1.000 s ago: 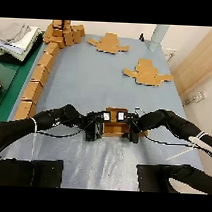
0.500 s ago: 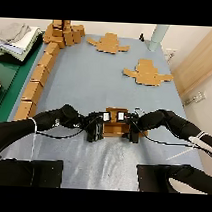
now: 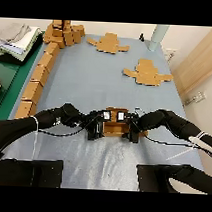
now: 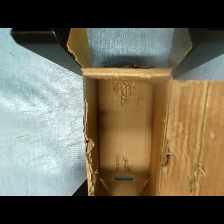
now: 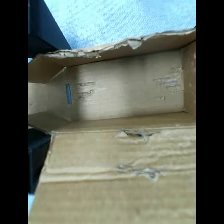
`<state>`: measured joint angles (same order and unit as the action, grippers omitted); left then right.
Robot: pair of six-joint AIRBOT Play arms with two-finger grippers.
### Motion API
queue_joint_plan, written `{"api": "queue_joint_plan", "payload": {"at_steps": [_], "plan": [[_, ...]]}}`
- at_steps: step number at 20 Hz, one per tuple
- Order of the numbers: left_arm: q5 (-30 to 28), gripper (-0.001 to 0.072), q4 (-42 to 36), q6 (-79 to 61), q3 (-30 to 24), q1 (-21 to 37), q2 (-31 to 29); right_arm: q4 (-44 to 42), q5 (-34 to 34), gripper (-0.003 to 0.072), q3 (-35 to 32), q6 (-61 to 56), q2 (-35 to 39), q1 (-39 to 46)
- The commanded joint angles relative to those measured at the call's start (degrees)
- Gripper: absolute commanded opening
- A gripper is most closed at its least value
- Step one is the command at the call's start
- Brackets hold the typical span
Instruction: Fold the box.
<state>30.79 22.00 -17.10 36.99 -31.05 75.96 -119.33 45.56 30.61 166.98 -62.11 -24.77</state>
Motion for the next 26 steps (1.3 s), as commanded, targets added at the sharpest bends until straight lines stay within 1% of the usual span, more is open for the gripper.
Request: {"api": "queue_joint_plan", "payload": {"at_steps": [1,3,6,11,15,21,22,23,26], "plan": [[0.28,0.0719,1.25,0.09,0.70,-0.39,0.42,0.00,-0.02,0.0513,-0.02,-0.02,-0.02,0.00],[0.11,0.0719,2.36,2.43,0.81,-0.83,0.35,0.00,-0.02,0.0513,-0.02,0.00,-0.02,0.02],[0.07,0.0719,6.49,9.53,1.29,-1.49,0.35,0.02,-0.04,0.0513,-0.02,0.00,-0.02,0.02],[1.73,0.0718,6.71,9.25,2.60,-1.81,0.26,0.02,-0.02,0.0512,-0.02,0.00,-0.02,0.00],[3.26,0.0718,5.81,5.73,2.93,-2.47,0.26,0.00,-0.02,0.0513,-0.02,0.00,0.00,0.00],[2.14,0.0715,5.62,5.88,2.82,-2.64,0.96,0.00,-0.02,0.0513,-0.02,0.00,-0.02,0.00],[1.70,0.0622,5.62,6.05,2.82,-2.89,0.96,0.02,-0.02,0.0513,-0.04,0.00,-0.02,0.02],[1.73,0.0595,5.62,6.03,2.82,-2.91,0.98,0.00,-0.02,0.0513,-0.02,0.00,-0.02,0.00],[0.98,0.0594,4.76,6.03,2.82,-2.91,1.07,0.00,-0.02,0.0513,-0.02,0.00,-0.02,0.02]]}}
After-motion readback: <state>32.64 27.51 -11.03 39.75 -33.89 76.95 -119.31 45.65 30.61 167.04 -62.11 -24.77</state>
